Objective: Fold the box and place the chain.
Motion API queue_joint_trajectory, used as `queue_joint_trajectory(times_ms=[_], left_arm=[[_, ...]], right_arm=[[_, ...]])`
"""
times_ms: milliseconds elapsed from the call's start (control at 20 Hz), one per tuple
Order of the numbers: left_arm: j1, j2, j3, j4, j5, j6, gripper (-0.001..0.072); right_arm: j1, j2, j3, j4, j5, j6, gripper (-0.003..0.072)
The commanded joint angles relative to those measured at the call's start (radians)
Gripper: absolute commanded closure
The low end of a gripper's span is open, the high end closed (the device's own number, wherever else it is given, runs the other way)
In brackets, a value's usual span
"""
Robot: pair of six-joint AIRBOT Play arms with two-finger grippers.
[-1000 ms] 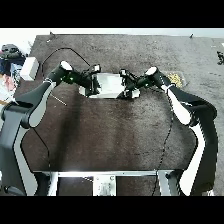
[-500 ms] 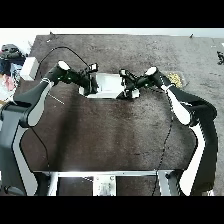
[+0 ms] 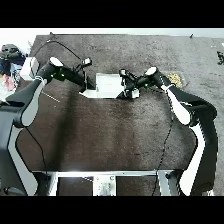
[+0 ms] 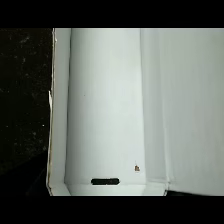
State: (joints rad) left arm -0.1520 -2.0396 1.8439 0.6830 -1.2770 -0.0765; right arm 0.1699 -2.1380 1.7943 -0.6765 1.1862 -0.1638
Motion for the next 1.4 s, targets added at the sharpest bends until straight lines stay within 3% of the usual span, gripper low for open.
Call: queue_joint_trajectory(times_ms=[0, 300, 550, 750, 950, 1350], left_arm=[[0.023, 0.087, 0.000, 0.057, 0.093, -0.177, 0.0704], [0.150, 0.142, -0.017, 0.155, 0.081, -0.640, 0.0704], [0.173, 0.137, -0.187, 0.153, 0.153, -0.814, 0.0702], [0.169, 0.137, -0.293, 0.136, 0.241, -0.888, 0.0702], [0.143, 0.136, -0.356, 0.058, 0.235, -0.911, 0.0701], [0.060, 0.137, -0.377, -0.037, 0.290, -0.908, 0.0698]], right_arm=[[-0.001, 0.000, 0.001, 0.000, 0.000, 0.000, 0.0219], [-0.001, 0.000, 0.001, 0.000, 0.000, 0.000, 0.0219], [-0.001, 0.000, 0.001, 0.000, 0.000, 0.000, 0.0219], [-0.001, 0.000, 0.000, 0.000, 0.000, 0.000, 0.0219], [-0.001, 0.000, 0.001, 0.000, 0.000, 0.000, 0.0219], [-0.001, 0.000, 0.001, 0.000, 0.000, 0.000, 0.0219]])
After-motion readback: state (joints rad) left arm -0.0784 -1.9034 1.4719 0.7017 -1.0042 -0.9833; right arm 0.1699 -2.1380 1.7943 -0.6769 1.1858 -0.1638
